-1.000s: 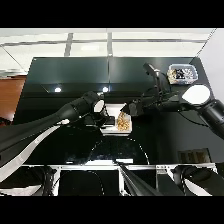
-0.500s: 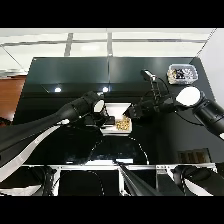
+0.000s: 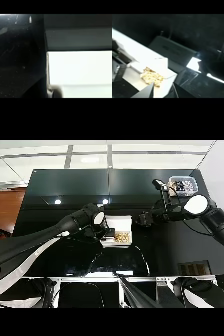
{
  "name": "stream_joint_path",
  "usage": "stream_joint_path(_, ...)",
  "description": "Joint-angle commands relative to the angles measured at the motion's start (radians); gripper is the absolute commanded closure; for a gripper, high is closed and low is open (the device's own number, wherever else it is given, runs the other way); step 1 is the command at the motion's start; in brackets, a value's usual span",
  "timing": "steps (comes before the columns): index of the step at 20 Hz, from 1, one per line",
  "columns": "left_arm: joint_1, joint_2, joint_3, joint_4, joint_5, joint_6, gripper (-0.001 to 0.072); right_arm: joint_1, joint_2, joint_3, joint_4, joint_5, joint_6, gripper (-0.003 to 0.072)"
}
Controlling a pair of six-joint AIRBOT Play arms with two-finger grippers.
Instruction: Fold the box and place the chain.
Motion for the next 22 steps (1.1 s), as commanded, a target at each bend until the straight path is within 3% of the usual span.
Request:
stream_joint_path(1,0.002,0.000,0.001,0.002,-0.005,-0.003,0.0675,-0.021,-0.001,0.000,-0.032,0.020,0.006,0.0406)
stream_joint_path(2,0.001,0.001,0.003,-0.001,-0.011,-0.012,0.0576,-0.021,-0.001,0.000,-0.032,0.029,0.006,0.0406)
stream_joint_path(3,-0.005,0.003,0.011,0.000,-0.029,-0.033,0.0336,-0.021,-0.001,0.000,-0.032,0.036,0.006,0.0406)
stream_joint_path(4,-0.010,0.008,0.018,0.007,-0.032,-0.039,0.0165,-0.021,-0.001,0.000,-0.032,0.043,0.005,0.0405)
stream_joint_path(10,-0.046,0.204,-0.009,0.204,-0.063,0.084,0.0150,-0.021,-0.001,0.000,-0.074,0.053,0.006,0.0405)
stream_joint_path(14,0.083,0.421,-0.211,0.265,-0.039,0.140,0.0150,-0.021,-0.001,0.000,-0.084,0.052,0.006,0.0405)
stream_joint_path(16,0.214,0.524,-0.358,0.158,0.052,0.251,0.0151,-0.021,-0.001,0.000,-0.084,0.050,0.006,0.0406)
stream_joint_path(19,0.388,0.605,-0.537,-0.254,0.233,0.756,0.0151,-0.021,-0.001,0.000,-0.084,0.038,0.006,0.0406)
stream_joint_path(20,0.410,0.605,-0.573,-0.378,0.232,1.019,0.0152,-0.021,-0.001,0.000,-0.084,0.034,0.006,0.0406)
stream_joint_path(22,0.403,0.596,-0.610,-0.485,0.226,1.409,0.0150,-0.021,-0.001,0.000,-0.084,0.026,0.006,0.0405)
